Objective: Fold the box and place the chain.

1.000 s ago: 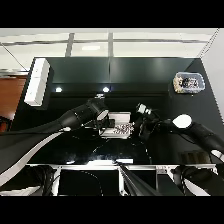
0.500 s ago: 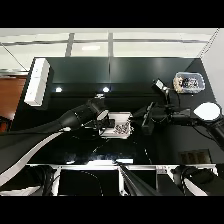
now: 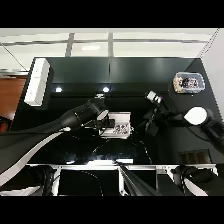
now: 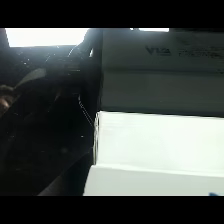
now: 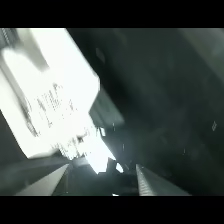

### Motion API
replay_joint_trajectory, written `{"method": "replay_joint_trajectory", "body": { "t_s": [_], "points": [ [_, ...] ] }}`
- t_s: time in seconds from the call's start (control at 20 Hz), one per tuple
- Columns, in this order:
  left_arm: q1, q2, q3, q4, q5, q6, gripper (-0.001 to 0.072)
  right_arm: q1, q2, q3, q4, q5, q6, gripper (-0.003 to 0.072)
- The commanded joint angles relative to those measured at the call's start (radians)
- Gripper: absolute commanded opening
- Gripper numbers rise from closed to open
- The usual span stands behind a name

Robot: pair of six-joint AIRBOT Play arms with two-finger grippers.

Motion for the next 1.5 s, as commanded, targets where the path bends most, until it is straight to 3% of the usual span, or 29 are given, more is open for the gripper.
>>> {"method": "replay_joint_trajectory", "body": {
  "t_s": [0.0, 0.15, 0.35, 0.7, 0.8, 0.85, 0.95, 1.0, 1.05, 1.25, 1.45],
  "points": [
    [0.001, 0.000, 0.000, 0.000, 0.002, 0.000, 0.0031, 0.053, -0.026, -0.109, -0.032, -0.135, -0.160, 0.0714],
    [0.000, 0.000, 0.000, 0.000, 0.002, 0.000, 0.0030, 0.105, -0.102, -0.121, 0.044, -0.241, -0.374, 0.0718],
    [0.001, 0.000, 0.000, 0.000, 0.001, 0.000, 0.0030, 0.105, -0.209, -0.119, 0.298, -0.179, -0.776, 0.0717],
    [0.001, 0.000, 0.000, 0.000, 0.002, 0.000, 0.0031, 0.105, -0.274, -0.114, 0.359, -0.223, -0.835, 0.0715],
    [0.000, 0.000, 0.000, 0.000, 0.002, 0.000, 0.0030, 0.105, -0.273, -0.114, 0.372, -0.256, -0.814, 0.0664],
    [0.000, 0.000, 0.000, 0.000, 0.002, 0.000, 0.0030, 0.105, -0.274, -0.114, 0.372, -0.261, -0.811, 0.0529],
    [0.000, 0.000, 0.000, 0.000, 0.002, 0.000, 0.0030, 0.105, -0.273, -0.114, 0.371, -0.268, -0.771, 0.0410],
    [0.000, 0.000, 0.000, 0.000, 0.001, 0.000, 0.0031, 0.105, -0.272, -0.114, 0.363, -0.267, -0.745, 0.0175],
    [0.000, 0.000, 0.000, 0.000, 0.001, 0.000, 0.0031, 0.105, -0.271, -0.114, 0.348, -0.267, -0.732, 0.0036],
    [0.000, 0.000, 0.000, -0.001, -0.001, 0.000, 0.0030, 0.102, -0.207, -0.114, 0.264, -0.267, -0.608, 0.0017],
    [0.001, 0.000, 0.000, 0.000, -0.001, 0.000, 0.0030, 0.094, -0.064, -0.099, 0.175, -0.228, -0.353, 0.0017]
  ]
}}
